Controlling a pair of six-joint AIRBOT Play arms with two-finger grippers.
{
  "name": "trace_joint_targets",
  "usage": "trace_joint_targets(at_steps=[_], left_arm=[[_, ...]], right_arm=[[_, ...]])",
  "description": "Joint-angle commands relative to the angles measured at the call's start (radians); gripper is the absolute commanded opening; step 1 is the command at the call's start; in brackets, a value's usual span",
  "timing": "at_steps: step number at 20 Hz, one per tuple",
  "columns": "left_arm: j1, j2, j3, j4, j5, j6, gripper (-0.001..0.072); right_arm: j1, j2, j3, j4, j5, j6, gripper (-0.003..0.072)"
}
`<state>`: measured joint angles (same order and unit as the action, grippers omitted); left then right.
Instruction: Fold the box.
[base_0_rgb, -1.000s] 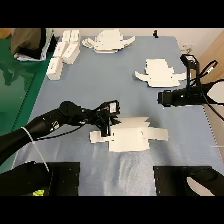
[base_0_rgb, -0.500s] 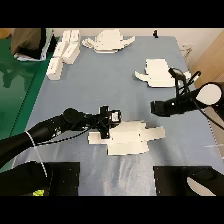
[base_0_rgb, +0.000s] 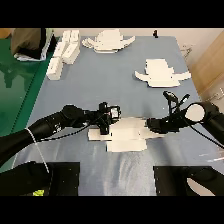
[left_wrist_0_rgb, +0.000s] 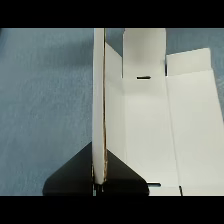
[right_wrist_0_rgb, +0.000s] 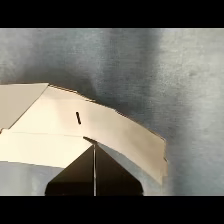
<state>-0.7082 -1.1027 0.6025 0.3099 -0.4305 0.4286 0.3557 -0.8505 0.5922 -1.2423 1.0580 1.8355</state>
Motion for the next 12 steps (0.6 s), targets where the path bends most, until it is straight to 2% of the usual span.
trace_joint_targets(at_steps=[1,5,12], left_arm=[[0.005,-0.001,0.007,-0.005,-0.032,0.001,0.0016],[0.005,-0.001,0.007,-0.027,-0.04,0.002,0.0016],[0.005,-0.001,0.007,-0.048,-0.041,0.006,0.0016]], right_arm=[[0.001,-0.006,-0.044,-0.025,-0.09,0.008,0.0001],[0.001,-0.068,-0.044,-0.092,-0.135,0.008,0.0001],[0.002,-0.127,-0.044,-0.077,-0.169,0.008,0.0001]])
